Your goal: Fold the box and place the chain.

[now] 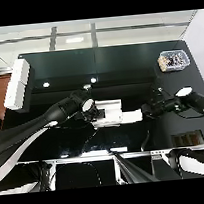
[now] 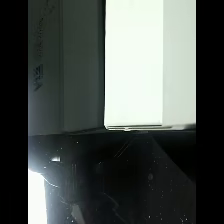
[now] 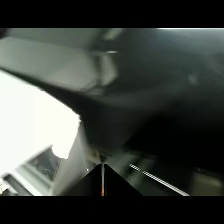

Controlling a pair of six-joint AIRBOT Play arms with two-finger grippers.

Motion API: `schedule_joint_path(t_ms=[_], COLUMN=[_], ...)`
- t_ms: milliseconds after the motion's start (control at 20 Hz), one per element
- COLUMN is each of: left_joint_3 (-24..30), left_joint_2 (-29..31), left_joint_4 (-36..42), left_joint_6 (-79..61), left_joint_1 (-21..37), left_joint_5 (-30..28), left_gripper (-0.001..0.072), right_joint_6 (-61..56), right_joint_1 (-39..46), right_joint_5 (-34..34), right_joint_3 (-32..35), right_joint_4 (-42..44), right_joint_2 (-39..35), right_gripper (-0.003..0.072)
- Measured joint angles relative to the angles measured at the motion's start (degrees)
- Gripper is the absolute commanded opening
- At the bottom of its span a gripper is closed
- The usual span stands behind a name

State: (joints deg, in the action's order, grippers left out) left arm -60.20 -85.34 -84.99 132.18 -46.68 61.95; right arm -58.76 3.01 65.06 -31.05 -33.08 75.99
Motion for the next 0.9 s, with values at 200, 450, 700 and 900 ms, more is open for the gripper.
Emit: schedule_joint_path(t_ms=[200,450,700,900], left_joint_3=[0.00,0.00,0.00,0.00], left_joint_2=[0.00,0.00,0.00,0.00], left_joint_4=[0.02,0.02,0.02,0.02], left_joint_6=[0.00,0.00,0.00,0.00], left_joint_1=[0.00,0.00,0.00,0.00], left_joint_5=[0.02,0.02,-0.07,-0.35], left_gripper=[0.0030,0.0030,0.0030,0.0030], right_joint_6=[5.18,6.34,5.25,2.45], right_joint_1=[-3.56,-4.63,-6.05,-9.57], right_joint_5=[-0.39,3.23,6.23,5.51], right_joint_3=[-2.58,-5.90,-7.23,-8.22], right_joint_4=[6.23,8.13,8.94,8.70], right_joint_2=[1.33,1.68,1.73,1.31], right_gripper=[0.0227,0.0495,0.0472,0.0468])
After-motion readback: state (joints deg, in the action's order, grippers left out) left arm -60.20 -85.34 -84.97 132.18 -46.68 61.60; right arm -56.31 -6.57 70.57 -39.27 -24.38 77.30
